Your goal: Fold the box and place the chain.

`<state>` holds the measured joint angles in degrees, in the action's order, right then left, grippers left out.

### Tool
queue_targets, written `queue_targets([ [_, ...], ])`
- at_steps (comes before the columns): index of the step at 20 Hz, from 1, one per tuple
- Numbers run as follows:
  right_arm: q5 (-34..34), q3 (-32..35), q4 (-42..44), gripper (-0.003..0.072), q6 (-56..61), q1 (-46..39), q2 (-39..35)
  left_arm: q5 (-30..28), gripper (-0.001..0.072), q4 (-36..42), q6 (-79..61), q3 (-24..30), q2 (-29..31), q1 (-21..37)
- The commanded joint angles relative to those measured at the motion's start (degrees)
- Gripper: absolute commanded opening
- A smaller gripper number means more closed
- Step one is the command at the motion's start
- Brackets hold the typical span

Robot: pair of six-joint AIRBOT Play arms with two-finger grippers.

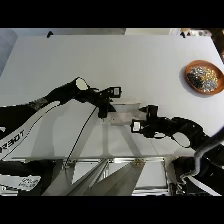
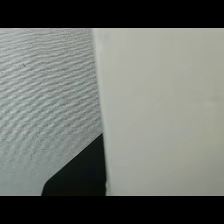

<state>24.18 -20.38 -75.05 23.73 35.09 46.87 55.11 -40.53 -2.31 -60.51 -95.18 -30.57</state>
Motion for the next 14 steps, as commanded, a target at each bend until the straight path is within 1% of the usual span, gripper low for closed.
queue_targets([
  [1, 3.76, -3.19, 3.91, 0.069, -3.67, -3.48, 3.34, -0.02, 0.0011, -0.02, 0.0, -0.02, 0.0, 0.0],
  [3, 4.98, -4.52, 4.0, 0.0674, -3.67, -6.69, 3.45, 0.0, 0.0011, -0.02, 0.0, -0.02, 0.0, 0.0],
  [5, 5.14, -4.72, 7.23, 0.0674, -5.25, -8.57, 3.67, 0.0, 0.0011, -0.02, 0.0, -0.02, 0.0, 0.0],
  [9, 6.38, -4.74, 18.93, 0.0679, -19.17, -11.23, 6.12, -0.02, 0.0011, -0.02, 0.0, -0.02, 0.0, 0.0],
  [12, 8.83, -4.74, 27.21, 0.0682, -25.81, -15.69, 8.11, -0.02, 0.0011, -0.02, 0.0, -0.02, 0.0, 0.0],
  [14, 11.89, -4.94, 34.69, 0.0682, -34.51, -17.86, 9.7, 0.0, 0.0011, -0.02, 0.0, -0.02, 0.0, 0.0],
])
